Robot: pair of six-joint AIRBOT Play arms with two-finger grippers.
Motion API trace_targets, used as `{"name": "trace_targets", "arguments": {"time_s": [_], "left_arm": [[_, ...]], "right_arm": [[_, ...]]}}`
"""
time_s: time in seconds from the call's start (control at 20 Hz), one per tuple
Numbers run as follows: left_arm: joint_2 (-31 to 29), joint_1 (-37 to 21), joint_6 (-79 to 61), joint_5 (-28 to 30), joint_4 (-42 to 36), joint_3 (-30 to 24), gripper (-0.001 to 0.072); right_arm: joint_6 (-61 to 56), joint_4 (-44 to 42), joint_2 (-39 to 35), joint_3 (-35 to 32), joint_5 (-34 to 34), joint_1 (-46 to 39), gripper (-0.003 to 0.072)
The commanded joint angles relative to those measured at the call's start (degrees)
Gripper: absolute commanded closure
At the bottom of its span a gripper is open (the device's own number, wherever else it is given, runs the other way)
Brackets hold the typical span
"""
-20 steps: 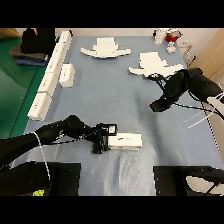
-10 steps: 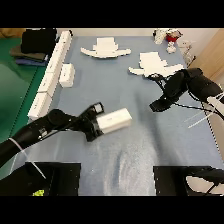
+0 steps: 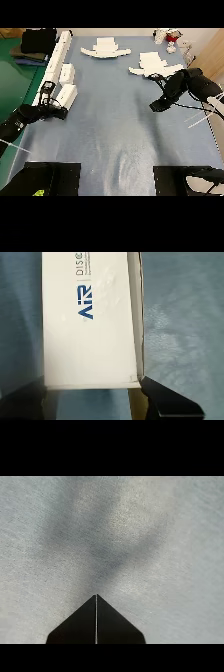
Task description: Fold the box.
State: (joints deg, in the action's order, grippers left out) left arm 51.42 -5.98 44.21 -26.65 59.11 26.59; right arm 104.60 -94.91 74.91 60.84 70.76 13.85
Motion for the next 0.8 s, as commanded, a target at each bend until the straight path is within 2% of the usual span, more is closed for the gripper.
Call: {"name": "trace_targets", "arguments": {"time_s": [0.0, 0.15, 0.45, 0.75], "left_arm": [[6.1, -2.86, 2.38, 8.17, 0.37, 1.27, 0.0269], [14.69, -2.47, 2.36, 9.77, -1.92, 7.21, 0.0269], [33.14, 0.24, 5.42, 9.29, -2.51, 27.15, 0.0269], [44.41, 0.17, 5.92, 6.01, -2.47, 43.39, 0.0269]], "right_arm": [[0.0, -0.02, 0.02, 0.04, -0.02, -0.04, 0.0681], [0.0, -0.02, 0.0, 0.02, 0.0, -0.04, 0.0681], [0.0, -0.02, 0.02, 0.02, 0.0, -0.04, 0.0681], [0.0, -0.02, 0.0, 0.02, 0.0, -0.04, 0.0681]]}}
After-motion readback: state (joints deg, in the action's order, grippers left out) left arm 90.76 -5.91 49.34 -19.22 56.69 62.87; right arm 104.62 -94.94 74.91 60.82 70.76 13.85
